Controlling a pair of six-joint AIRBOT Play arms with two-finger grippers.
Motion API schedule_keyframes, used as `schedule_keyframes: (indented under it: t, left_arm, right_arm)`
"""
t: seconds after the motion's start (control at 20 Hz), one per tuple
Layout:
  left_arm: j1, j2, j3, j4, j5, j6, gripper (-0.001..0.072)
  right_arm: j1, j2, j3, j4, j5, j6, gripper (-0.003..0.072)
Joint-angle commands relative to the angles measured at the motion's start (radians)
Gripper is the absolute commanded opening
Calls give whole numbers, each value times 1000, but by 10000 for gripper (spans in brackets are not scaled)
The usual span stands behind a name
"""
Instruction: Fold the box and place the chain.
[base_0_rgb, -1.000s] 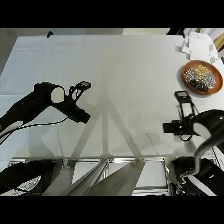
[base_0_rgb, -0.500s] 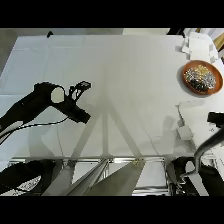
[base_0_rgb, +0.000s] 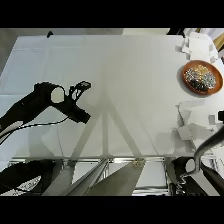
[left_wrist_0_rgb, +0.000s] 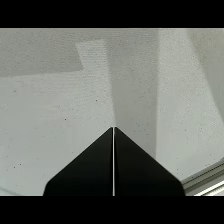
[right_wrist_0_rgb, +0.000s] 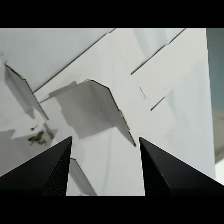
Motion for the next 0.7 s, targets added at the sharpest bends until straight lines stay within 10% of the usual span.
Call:
schedule_keyframes:
  t: [0.0, 0.2, 0.45, 0.65]
  left_arm:
    - [0, 1, 0, 0, 0, 0, 10]
    - [0, 1, 0, 0, 0, 0, 10]
    - [0, 1, 0, 0, 0, 0, 10]
    - [0, 1, 0, 0, 0, 0, 10]
  right_arm:
    - [-75, -118, 16, -23, -42, -109, 456]
    - [-83, -183, 16, -24, -112, -103, 359]
    - [-82, -214, 16, -20, -66, -105, 17]
    - [-40, -147, 16, 48, -24, -209, 17]
